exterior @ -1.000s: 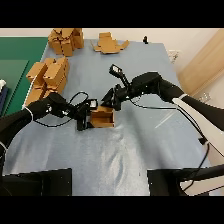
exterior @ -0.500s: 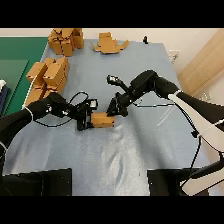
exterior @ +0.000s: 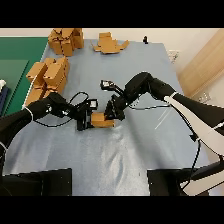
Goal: Fold the box.
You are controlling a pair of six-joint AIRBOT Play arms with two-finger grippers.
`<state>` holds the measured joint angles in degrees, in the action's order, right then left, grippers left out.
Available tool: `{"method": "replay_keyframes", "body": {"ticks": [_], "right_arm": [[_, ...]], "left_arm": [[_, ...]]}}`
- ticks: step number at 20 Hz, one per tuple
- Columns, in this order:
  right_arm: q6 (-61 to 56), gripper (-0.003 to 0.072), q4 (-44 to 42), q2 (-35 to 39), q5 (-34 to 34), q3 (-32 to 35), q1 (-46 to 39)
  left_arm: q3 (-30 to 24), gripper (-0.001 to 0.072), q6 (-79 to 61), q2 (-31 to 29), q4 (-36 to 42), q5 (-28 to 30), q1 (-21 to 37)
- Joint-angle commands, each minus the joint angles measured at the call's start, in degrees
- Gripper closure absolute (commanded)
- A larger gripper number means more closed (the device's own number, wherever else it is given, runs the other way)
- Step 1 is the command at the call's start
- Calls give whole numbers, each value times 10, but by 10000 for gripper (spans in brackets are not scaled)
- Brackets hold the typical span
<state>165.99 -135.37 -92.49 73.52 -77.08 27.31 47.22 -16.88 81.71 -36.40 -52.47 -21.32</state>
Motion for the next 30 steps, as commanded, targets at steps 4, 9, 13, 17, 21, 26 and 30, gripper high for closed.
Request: {"method": "replay_keyframes", "body": {"ticks": [4,9,13,17,21,26,30], "right_arm": [[-102,400,108,16,-45,0,31],[-165,531,116,52,-119,33,46],[-179,647,92,114,-217,131,45],[-57,639,53,142,-264,204,52],[-35,369,56,143,-293,198,57],[-12,364,61,144,-296,198,57],[-9,261,60,148,-276,198,68]], "left_arm": [[0,415,0,0,0,0,0],[0,415,15,0,0,0,0],[0,415,15,0,0,0,0],[0,415,15,0,0,0,0],[0,415,15,0,0,0,0],[0,415,15,0,0,0,0],[0,415,15,0,0,0,0]]}}
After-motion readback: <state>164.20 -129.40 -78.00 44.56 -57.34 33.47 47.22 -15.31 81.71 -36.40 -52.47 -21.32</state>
